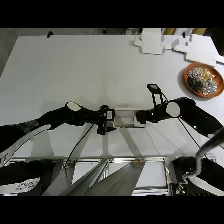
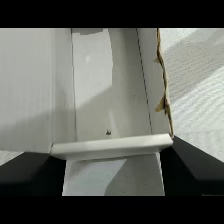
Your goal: Fold the box and place the chain.
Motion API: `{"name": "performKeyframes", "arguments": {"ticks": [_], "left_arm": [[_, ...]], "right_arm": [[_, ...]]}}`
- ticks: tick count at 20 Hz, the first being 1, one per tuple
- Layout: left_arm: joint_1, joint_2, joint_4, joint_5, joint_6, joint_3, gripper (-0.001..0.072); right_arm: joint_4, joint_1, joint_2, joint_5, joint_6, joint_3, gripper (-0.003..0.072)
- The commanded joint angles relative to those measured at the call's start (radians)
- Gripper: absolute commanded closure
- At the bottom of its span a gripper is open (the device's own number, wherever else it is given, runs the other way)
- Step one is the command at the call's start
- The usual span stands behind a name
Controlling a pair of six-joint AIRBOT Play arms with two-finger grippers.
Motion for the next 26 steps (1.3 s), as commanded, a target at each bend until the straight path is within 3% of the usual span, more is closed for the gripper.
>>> {"name": "performKeyframes", "arguments": {"ticks": [1,5,9,13,14,15,16,18,20,22,25,26], "left_arm": [[0.0,0.001,0.0,0.0,0.0,0.001,0.0496],[0.0,0.001,0.0,0.0,0.0,0.001,0.0496],[0.0,0.001,0.0,0.0,0.0,0.001,0.0496],[0.0,0.001,0.0,0.0,0.0,0.001,0.0496],[0.0,0.001,0.0,0.0,0.0,0.001,0.0496],[0.0,0.001,0.0,0.0,0.0,0.001,0.0496],[0.0,0.001,0.0,0.0,0.0,0.001,0.0496],[0.0,0.001,0.0,0.0,0.0,0.001,0.0496],[0.0,0.001,0.0,0.0,-0.001,0.001,0.0496],[0.0,0.001,0.0,0.0,0.0,0.001,0.0496],[0.0,0.001,0.0,0.0,0.0,0.001,0.0496],[0.0,0.001,0.0,0.0,0.0,0.001,0.0496]], "right_arm": [[-0.008,0.037,-0.019,-0.007,0.051,0.002,0.0347],[-0.01,0.103,-0.097,-0.017,0.107,0.005,0.0349],[-0.091,0.159,-0.183,0.082,0.175,0.077,0.0349],[-0.143,0.168,-0.191,0.093,0.241,0.126,0.034],[-0.142,0.168,-0.19,0.093,0.241,0.128,0.0269],[-0.145,0.168,-0.191,0.094,0.24,0.128,0.013],[-0.151,0.168,-0.19,0.095,0.24,0.128,0.0081],[-0.16,0.168,-0.188,0.101,0.24,0.128,0.0078],[-0.163,0.168,-0.183,0.102,0.229,0.128,-0.001],[-0.177,0.168,-0.165,0.102,0.213,0.128,0.0001],[-0.211,0.165,-0.134,0.109,0.226,0.128,0.0111],[-0.213,0.165,-0.129,0.114,0.227,0.128,0.0112]]}}
